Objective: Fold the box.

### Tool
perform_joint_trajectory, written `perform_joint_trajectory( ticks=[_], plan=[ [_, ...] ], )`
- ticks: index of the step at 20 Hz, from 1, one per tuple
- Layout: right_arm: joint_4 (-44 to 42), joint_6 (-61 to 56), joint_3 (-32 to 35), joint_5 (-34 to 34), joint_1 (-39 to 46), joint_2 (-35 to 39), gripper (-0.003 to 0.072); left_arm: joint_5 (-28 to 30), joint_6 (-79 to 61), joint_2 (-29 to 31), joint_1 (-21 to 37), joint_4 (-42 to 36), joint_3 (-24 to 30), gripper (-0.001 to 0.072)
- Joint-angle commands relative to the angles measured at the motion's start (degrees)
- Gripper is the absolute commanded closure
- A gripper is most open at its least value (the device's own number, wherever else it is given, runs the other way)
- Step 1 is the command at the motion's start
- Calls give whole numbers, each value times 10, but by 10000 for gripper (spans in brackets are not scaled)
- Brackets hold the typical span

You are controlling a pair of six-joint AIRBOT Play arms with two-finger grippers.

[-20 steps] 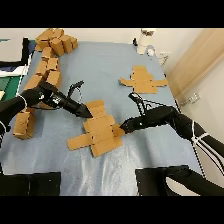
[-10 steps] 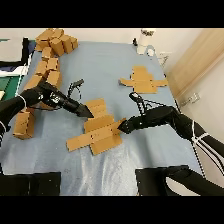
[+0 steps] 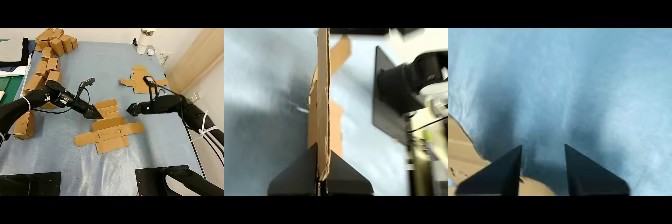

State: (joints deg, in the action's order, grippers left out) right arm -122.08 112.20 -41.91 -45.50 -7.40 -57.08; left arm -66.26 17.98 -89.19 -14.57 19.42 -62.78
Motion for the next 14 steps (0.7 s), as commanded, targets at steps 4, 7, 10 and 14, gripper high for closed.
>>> perform_joint_trajectory(
  ticks=[4, 7, 10, 14],
  plan=[
    [12, -84, -32, -2, 17, -1, 682, 95, -137, 44, -51, 6, 13, 701],
    [12, -94, -32, 3, 17, -1, 682, 115, -185, 82, -63, -2, 62, 702],
    [-2, -94, -32, 19, 16, -1, 682, 153, -227, 96, -69, -1, 114, 701],
    [-14, -94, -32, 36, 16, -1, 682, 187, -250, 95, -69, -2, 148, 701]
  ],
)
